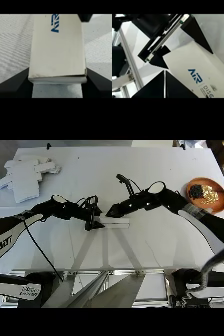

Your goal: Fold the box and place the chain.

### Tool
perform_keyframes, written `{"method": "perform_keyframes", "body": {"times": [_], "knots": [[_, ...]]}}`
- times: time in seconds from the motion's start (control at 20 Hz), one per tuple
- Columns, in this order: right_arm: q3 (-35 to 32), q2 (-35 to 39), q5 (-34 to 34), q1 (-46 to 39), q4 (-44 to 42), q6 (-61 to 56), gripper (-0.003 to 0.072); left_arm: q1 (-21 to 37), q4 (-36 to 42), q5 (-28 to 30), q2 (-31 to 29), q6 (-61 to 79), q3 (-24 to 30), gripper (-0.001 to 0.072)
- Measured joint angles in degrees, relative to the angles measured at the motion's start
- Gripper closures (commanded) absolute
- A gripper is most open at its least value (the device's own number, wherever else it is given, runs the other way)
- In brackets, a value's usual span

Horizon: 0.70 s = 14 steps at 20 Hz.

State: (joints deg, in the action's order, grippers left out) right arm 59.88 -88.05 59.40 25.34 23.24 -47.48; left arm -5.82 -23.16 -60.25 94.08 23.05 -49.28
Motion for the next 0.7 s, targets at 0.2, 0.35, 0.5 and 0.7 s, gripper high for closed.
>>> {"method": "perform_keyframes", "body": {"times": [0.2,0.35,0.5,0.7], "knots": [[-4.4,-0.3,-2.8,0.0,-2.4,1.1,0.0679,0.0,0.0,0.0,0.0,0.0,0.0,0.0356],[-6.3,-0.4,-3.7,0.0,-3.1,2.0,0.0679,0.0,-0.1,0.0,0.0,0.1,0.0,0.0356],[-7.1,-0.5,-4.1,0.0,-2.6,2.1,0.0678,0.0,-0.1,0.0,0.0,0.1,0.0,0.0356],[-7.5,-0.5,-4.5,0.7,-0.7,1.8,0.0678,0.0,-0.1,0.0,0.0,0.1,0.0,0.0356]]}}
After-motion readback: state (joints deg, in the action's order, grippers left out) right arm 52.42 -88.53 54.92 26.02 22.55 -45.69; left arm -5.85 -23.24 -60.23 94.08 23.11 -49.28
